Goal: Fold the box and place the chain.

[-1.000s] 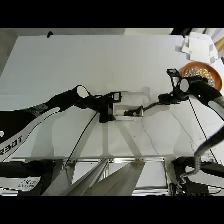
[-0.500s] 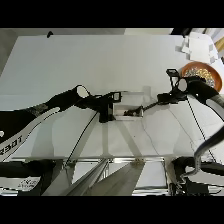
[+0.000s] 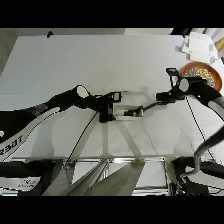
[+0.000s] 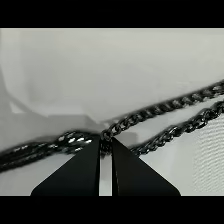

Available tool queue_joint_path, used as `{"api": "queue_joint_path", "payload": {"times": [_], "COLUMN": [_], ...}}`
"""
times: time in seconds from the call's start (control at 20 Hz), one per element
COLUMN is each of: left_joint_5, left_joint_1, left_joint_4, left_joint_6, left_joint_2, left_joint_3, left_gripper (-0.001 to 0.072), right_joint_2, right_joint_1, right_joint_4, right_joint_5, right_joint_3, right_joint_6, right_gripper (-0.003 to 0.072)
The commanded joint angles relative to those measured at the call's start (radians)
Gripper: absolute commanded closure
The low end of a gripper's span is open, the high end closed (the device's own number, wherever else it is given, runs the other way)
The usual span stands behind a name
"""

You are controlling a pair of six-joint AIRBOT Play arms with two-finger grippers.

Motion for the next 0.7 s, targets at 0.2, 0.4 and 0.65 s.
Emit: {"api": "queue_joint_path", "payload": {"times": [0.2, 0.4, 0.65], "left_joint_5": [0.000, -0.001, 0.000], "left_joint_1": [0.001, 0.000, 0.001], "left_joint_4": [0.000, 0.000, 0.000], "left_joint_6": [0.000, 0.000, 0.000], "left_joint_2": [0.000, 0.000, 0.000], "left_joint_3": [0.000, 0.000, 0.000], "left_gripper": [0.0693, 0.0693, 0.0693], "right_joint_2": [0.332, 0.437, 0.447], "right_joint_1": [0.090, 0.245, 0.430], "right_joint_4": [0.190, 0.356, 0.476], "right_joint_5": [0.105, 0.098, 0.040], "right_joint_3": [0.002, 0.002, 0.002], "right_joint_6": [-0.189, -0.221, -0.220], "right_gripper": [0.0679, 0.0679, 0.0678]}}
